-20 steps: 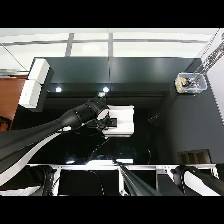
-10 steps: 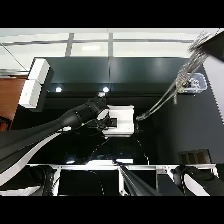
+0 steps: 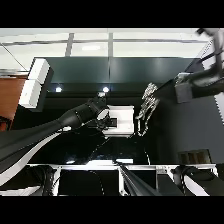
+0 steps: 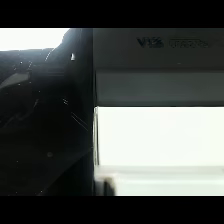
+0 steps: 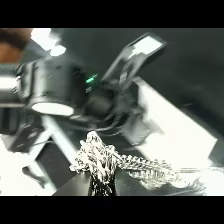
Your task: Fold the box and place the chain.
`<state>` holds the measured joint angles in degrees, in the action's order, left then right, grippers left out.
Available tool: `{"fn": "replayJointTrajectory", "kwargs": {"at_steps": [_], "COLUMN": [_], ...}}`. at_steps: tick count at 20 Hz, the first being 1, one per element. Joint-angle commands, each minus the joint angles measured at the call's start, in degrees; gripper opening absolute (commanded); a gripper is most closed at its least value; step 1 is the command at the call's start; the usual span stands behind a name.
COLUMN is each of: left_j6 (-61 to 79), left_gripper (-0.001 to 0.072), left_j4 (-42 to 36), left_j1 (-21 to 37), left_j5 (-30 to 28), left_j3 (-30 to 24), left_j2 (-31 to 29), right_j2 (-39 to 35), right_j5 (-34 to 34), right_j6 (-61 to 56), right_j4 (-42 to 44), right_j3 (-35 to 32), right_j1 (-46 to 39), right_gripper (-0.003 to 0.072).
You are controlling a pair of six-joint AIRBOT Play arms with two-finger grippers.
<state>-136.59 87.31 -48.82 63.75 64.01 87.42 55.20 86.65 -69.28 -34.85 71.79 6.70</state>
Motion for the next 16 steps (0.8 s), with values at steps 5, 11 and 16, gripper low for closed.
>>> {"fn": "replayJointTrajectory", "kwargs": {"at_steps": [5, 11, 16], "left_j6": [0.0, 0.0, 0.0], "left_gripper": [0.0029, 0.0029, 0.0029], "left_j4": [0.0, 0.0, 0.0], "left_j1": [0.0, 0.0, 0.0], "left_j5": [0.0, 0.0, 0.0], "left_j3": [0.0, 0.0, 0.0], "left_j2": [0.0, 0.0, 0.0], "right_j2": [0.0, 1.7, 4.0], "right_j5": [-8.9, -20.0, -21.8], "right_j6": [3.6, 5.3, 5.2], "right_j4": [7.9, 7.7, 4.3], "right_j3": [-15.0, -21.2, -21.8], "right_j1": [4.9, 7.1, 8.0], "right_gripper": [0.0014, 0.0014, 0.0015]}}
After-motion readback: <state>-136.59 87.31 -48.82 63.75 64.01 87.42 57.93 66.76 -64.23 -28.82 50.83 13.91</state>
